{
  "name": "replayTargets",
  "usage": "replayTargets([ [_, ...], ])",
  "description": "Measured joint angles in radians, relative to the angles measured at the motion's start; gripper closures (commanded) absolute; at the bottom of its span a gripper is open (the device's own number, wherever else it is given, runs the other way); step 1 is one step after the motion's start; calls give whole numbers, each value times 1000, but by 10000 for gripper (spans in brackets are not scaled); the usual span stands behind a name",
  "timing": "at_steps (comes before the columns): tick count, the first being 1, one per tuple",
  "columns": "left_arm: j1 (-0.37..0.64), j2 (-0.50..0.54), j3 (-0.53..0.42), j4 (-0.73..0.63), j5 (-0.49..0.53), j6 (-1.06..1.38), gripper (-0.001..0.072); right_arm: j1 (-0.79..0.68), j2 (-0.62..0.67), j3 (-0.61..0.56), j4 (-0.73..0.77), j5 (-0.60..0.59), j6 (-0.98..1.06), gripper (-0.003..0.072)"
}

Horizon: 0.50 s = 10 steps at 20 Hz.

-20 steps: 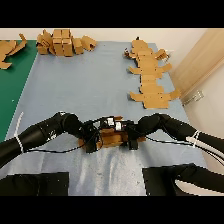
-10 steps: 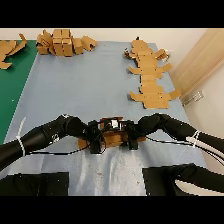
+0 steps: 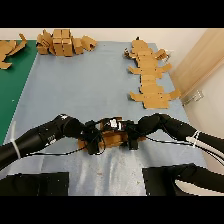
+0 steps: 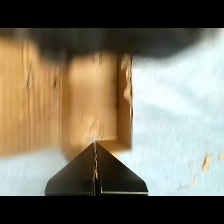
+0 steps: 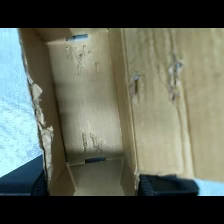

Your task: Fold the box.

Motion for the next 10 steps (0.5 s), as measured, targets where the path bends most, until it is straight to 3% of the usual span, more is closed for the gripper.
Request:
replayTargets([
  [4, 40, 92, 0, 156, -24, -141, 696, 0, 0, 0, 0, 0, 0, 153],
  [8, 94, 135, -10, 186, -61, -174, 693, 0, 0, 0, 0, 0, 0, 153],
  [9, 98, 132, -17, 171, -69, -157, 665, 0, 0, 0, 0, 0, 0, 153],
  [10, 99, 123, -24, 149, -71, -129, 346, 0, 0, 0, 0, 0, 0, 153],
])
